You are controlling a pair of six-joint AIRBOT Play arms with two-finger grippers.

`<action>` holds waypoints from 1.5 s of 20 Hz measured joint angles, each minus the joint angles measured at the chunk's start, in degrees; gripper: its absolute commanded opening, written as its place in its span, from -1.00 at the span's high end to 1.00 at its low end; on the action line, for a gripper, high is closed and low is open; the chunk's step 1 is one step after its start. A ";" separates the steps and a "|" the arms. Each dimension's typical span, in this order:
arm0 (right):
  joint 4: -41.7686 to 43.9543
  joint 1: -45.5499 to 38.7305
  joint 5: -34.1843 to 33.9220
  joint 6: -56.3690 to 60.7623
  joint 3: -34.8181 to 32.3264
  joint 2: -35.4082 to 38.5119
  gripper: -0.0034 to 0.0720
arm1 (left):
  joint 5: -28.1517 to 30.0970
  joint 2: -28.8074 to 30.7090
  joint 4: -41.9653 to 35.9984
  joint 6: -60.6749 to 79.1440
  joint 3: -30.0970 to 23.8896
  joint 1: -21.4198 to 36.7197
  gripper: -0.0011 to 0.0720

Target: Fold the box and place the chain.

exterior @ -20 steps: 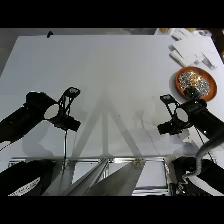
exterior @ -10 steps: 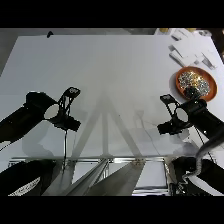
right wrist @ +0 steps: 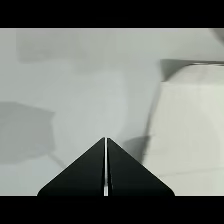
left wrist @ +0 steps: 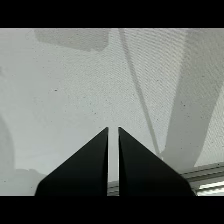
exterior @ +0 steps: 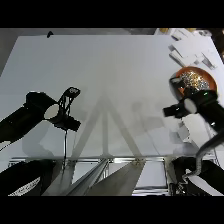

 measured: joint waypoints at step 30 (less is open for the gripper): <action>-7.45 -40.04 5.90 -20.70 4.70 -9.33 0.86 | 0.02 0.00 0.00 0.00 0.00 0.00 0.79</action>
